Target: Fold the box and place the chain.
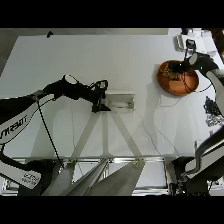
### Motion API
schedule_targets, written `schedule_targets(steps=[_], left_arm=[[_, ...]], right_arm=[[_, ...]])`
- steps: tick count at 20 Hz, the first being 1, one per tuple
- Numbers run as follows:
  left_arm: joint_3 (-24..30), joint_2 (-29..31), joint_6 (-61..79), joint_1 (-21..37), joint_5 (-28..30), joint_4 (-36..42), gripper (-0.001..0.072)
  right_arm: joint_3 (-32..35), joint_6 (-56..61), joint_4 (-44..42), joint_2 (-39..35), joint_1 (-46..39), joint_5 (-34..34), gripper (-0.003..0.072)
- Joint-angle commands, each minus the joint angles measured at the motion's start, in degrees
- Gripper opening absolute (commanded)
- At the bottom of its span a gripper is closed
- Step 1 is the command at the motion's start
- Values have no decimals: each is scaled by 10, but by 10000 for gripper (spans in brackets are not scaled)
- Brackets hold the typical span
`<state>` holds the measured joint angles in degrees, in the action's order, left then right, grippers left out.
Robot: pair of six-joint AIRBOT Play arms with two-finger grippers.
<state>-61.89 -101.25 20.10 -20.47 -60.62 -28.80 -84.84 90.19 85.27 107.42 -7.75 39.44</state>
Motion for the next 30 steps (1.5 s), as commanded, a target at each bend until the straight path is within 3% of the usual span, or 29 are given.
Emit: schedule_targets(steps=[1, 5, 9, 14, 18, 21, 24, 28, 30], left_arm=[[0, 0, 0, 0, 0, 0, 257], [0, 0, 0, 0, 0, 0, 257], [0, 0, 0, 0, 0, 0, 257], [0, 0, 0, 0, 0, 0, 257], [0, 0, 0, 0, 0, 0, 257], [0, 0, 0, 0, 0, 0, 257], [0, 0, 0, 0, 0, 0, 257], [0, 0, 0, 0, 0, 0, 257], [0, 0, 0, 0, 0, 0, 257]], right_arm=[[-1, -3, 16, -29, 0, 20, 16], [4, -61, 32, -119, 11, 96, 15], [40, -139, 32, -231, 44, 226, 15], [146, -172, 32, -358, 118, 316, 16], [177, -180, 29, -382, 214, 381, 16], [177, -223, -10, -382, 286, 363, 16], [177, -252, -95, -381, 332, 303, 14], [177, -292, -226, -379, 349, 243, 14], [177, -293, -250, -379, 349, 224, 14]])
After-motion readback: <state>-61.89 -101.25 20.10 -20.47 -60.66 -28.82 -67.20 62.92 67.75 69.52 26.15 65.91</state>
